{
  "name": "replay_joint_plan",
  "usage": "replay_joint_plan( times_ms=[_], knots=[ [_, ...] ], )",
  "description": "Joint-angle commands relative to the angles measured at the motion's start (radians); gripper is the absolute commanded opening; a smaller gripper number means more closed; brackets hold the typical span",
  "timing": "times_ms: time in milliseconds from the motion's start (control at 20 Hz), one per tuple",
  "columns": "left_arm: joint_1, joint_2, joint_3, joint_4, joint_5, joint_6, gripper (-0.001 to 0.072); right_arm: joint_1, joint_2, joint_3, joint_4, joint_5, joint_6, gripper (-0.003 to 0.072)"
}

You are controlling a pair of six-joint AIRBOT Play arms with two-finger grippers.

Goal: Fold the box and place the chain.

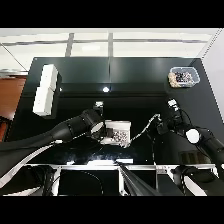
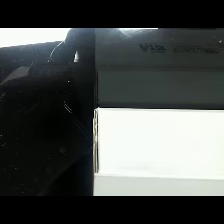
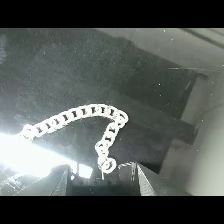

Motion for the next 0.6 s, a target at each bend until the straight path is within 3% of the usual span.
replay_joint_plan(
  times_ms=[0, 150, 200, 250, 350, 450, 550],
  knots=[
    [0.001, 0.000, 0.000, 0.000, 0.000, 0.000, 0.0031, -0.001, -0.020, 0.000, 0.032, 0.011, 0.000, 0.0473],
    [0.001, 0.000, 0.000, 0.000, 0.000, 0.000, 0.0031, -0.001, -0.021, 0.000, 0.053, 0.006, 0.000, 0.0456],
    [0.001, 0.000, 0.000, 0.000, 0.000, 0.000, 0.0031, -0.001, -0.021, 0.001, 0.053, 0.008, 0.000, 0.0210],
    [0.001, 0.000, 0.000, 0.000, 0.000, 0.000, 0.0031, -0.001, -0.021, 0.002, 0.053, 0.008, 0.000, 0.0122],
    [0.001, 0.000, 0.000, 0.000, 0.000, 0.000, 0.0031, -0.001, -0.021, 0.012, 0.053, 0.025, 0.000, 0.0126],
    [0.001, 0.000, 0.000, 0.000, 0.000, 0.000, 0.0031, -0.002, -0.020, 0.036, 0.052, 0.078, -0.001, 0.0038],
    [0.001, 0.000, 0.000, 0.000, 0.000, 0.000, 0.0032, -0.002, -0.020, 0.077, 0.051, 0.164, -0.001, 0.0039]
  ],
)
